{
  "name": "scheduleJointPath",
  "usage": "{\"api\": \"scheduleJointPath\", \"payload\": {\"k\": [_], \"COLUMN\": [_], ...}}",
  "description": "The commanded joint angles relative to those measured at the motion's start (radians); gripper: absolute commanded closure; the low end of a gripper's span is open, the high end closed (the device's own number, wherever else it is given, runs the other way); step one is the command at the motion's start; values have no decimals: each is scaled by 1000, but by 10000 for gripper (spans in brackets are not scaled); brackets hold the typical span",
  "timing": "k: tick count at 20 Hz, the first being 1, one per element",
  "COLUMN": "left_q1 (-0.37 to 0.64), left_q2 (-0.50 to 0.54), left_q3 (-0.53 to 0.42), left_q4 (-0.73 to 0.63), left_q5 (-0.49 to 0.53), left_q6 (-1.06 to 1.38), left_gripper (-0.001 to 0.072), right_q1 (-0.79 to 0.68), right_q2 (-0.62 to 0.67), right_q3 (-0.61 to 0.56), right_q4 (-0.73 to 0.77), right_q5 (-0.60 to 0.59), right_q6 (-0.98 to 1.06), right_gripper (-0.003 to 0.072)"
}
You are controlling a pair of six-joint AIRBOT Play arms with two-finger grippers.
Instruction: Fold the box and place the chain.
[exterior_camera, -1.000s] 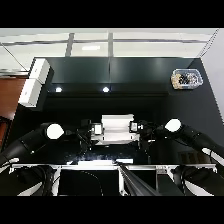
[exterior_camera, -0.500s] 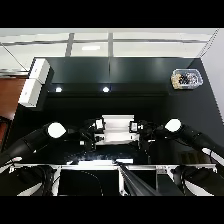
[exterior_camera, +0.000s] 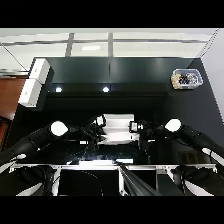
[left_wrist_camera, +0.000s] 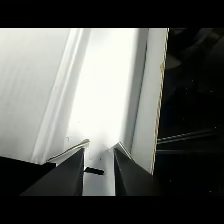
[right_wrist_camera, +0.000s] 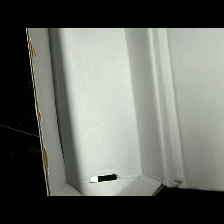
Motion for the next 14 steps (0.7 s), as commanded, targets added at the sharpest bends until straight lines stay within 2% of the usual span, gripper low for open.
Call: {"api": "scheduleJointPath", "payload": {"k": [1,2,3,4,6,7,8,9,10,11,12,14], "left_q1": [0,0,0,0,-1,-2,-9,-19,-26,-25,-12,37], "left_q2": [-3,-3,-3,-3,-3,-3,-3,-3,-3,0,9,47], "left_q3": [0,0,0,0,0,0,0,0,0,1,9,21], "left_q4": [-10,-10,-9,-8,-8,-8,-8,-8,-7,-3,43,169], "left_q5": [16,16,16,16,14,15,16,16,15,5,-34,-87], "left_q6": [2,2,2,2,2,2,2,2,2,1,-14,-178], "left_gripper": [477,398,280,224,233,364,462,385,378,507,676,677], "right_q1": [0,0,0,0,0,0,0,0,0,0,0,0], "right_q2": [0,0,0,0,0,0,0,0,0,0,0,0], "right_q3": [0,0,0,0,0,0,0,0,0,0,0,0], "right_q4": [0,0,0,0,0,0,0,0,0,0,0,0], "right_q5": [0,0,0,0,0,0,0,0,0,0,0,0], "right_q6": [0,0,0,0,0,0,0,0,0,0,0,0], "right_gripper": [203,203,203,204,203,204,203,203,203,203,204,203]}}
